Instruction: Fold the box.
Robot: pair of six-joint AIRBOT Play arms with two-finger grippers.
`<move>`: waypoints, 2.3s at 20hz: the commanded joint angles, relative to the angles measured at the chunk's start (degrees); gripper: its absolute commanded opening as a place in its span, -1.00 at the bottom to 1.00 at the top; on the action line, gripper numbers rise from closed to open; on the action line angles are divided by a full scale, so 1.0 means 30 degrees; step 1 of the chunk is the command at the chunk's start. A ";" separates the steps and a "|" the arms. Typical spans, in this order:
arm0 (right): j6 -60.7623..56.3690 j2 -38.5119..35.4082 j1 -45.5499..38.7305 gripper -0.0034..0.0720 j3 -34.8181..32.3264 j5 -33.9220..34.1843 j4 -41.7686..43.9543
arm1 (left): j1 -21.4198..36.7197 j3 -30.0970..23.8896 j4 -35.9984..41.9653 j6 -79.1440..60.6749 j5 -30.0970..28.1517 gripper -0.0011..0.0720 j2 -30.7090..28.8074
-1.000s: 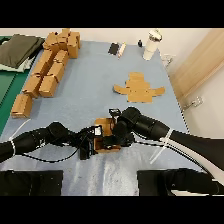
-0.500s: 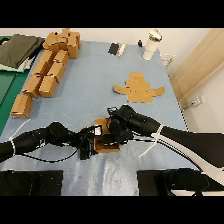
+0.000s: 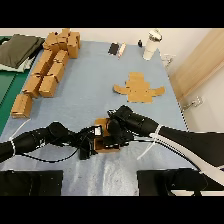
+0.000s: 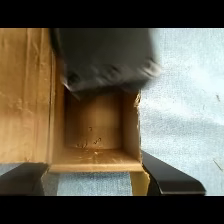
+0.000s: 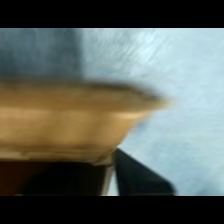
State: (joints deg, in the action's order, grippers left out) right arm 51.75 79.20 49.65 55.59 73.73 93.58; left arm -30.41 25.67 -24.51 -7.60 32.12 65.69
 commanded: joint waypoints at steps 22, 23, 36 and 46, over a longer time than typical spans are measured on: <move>0.5049 -0.3701 -0.7628 -0.87 0.0940 0.0743 -0.2208 | 0.0022 -0.0007 0.0022 0.0036 -0.0051 0.44 0.0015; 0.7519 -0.2900 -0.9362 -0.89 0.0758 -0.1450 -0.0022 | 0.0022 -0.0007 0.0015 0.0036 -0.0036 0.44 0.0015; 2.9886 0.2936 -1.1548 -0.90 -0.1275 0.2441 2.1456 | 0.0022 -0.0007 0.0022 0.0036 -0.0051 0.44 0.0015; 3.1649 -0.5064 -0.7366 -0.89 -0.6346 -0.6164 1.6065 | 0.0022 -0.0007 0.0015 0.0036 -0.0066 0.44 0.0015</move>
State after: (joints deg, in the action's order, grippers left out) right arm 145.64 70.24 23.53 39.51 64.47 148.33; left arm -30.41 25.67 -24.45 -7.46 31.99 65.69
